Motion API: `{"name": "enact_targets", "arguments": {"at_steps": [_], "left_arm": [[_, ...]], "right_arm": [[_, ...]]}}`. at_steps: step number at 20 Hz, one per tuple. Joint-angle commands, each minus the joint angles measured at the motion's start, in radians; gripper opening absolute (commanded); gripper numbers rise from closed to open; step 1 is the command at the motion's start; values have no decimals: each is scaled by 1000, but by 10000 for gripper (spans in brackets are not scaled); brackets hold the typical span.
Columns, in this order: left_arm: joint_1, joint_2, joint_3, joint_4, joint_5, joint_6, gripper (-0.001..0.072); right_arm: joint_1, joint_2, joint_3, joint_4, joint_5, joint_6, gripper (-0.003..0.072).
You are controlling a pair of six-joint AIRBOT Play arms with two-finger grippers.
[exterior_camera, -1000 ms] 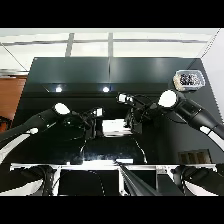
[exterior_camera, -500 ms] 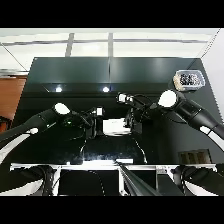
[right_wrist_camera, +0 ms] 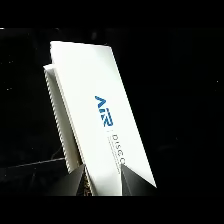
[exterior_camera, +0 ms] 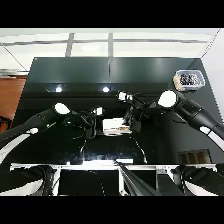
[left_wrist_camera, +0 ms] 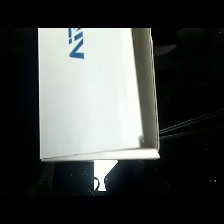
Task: Fold the box and place the chain.
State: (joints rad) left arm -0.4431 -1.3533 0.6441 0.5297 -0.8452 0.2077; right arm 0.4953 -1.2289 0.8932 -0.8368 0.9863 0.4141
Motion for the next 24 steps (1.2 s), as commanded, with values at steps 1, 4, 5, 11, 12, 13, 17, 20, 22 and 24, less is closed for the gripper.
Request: {"name": "enact_targets", "arguments": {"at_steps": [1,4,5,11,12,13,17,20,22,24], "left_arm": [[0,0,1,0,-2,2,494],[0,0,1,0,-2,2,494],[0,0,1,0,-2,2,493],[0,0,1,0,-2,2,494],[0,0,1,0,-2,2,494],[0,0,1,0,-2,2,494],[0,0,1,0,-2,2,494],[0,0,1,0,-2,2,494],[0,0,1,0,-2,2,494],[0,0,1,0,-2,1,494]], "right_arm": [[1,-1,-1,-6,-1,1,241],[1,-3,-2,-6,-3,1,241],[1,-7,-2,-6,3,1,241],[2,-14,-11,-6,29,1,241],[2,-14,-11,-6,31,1,241],[2,-14,-11,-6,31,1,241],[2,-14,-13,-5,68,2,241],[1,-14,-13,-5,79,2,243],[1,-14,-13,-1,75,2,243],[1,-14,-13,-1,75,3,243]]}}
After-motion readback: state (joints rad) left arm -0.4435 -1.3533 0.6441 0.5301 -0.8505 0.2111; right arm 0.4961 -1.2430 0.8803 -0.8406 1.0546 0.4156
